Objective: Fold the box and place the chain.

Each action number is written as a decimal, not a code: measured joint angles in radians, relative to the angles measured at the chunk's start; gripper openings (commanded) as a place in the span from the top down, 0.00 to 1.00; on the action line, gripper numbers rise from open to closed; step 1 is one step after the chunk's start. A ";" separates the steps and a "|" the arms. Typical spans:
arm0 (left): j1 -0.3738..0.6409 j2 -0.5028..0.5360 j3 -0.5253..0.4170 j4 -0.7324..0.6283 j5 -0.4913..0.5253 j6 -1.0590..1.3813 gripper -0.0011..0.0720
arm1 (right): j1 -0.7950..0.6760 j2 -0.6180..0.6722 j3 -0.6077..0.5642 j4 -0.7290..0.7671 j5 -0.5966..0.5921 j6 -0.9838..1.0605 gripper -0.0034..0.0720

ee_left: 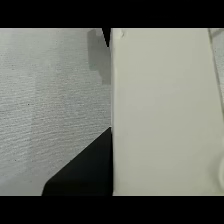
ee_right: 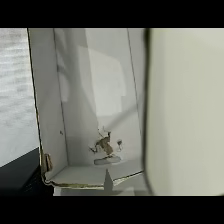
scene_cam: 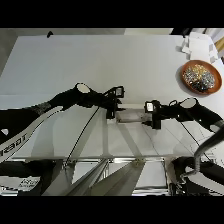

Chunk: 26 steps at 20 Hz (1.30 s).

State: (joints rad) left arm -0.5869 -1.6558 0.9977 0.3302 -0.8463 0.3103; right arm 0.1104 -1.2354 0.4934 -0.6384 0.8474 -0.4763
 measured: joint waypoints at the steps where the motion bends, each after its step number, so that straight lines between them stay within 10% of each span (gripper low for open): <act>1: 0.000 0.000 0.000 0.000 0.000 0.000 0.97 | 0.000 -0.006 0.001 0.003 0.003 -0.002 0.28; 5: 0.000 0.000 0.000 0.000 -0.001 0.000 0.97 | 0.000 -0.019 0.004 0.008 0.005 -0.006 0.44; 26: 0.000 0.000 0.000 -0.001 0.001 0.000 0.97 | 0.000 -0.023 0.005 0.010 0.002 -0.003 0.42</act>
State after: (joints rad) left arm -0.5869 -1.6558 0.9977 0.3294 -0.8455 0.3099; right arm 0.1104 -1.2587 0.4980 -0.6281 0.8497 -0.4797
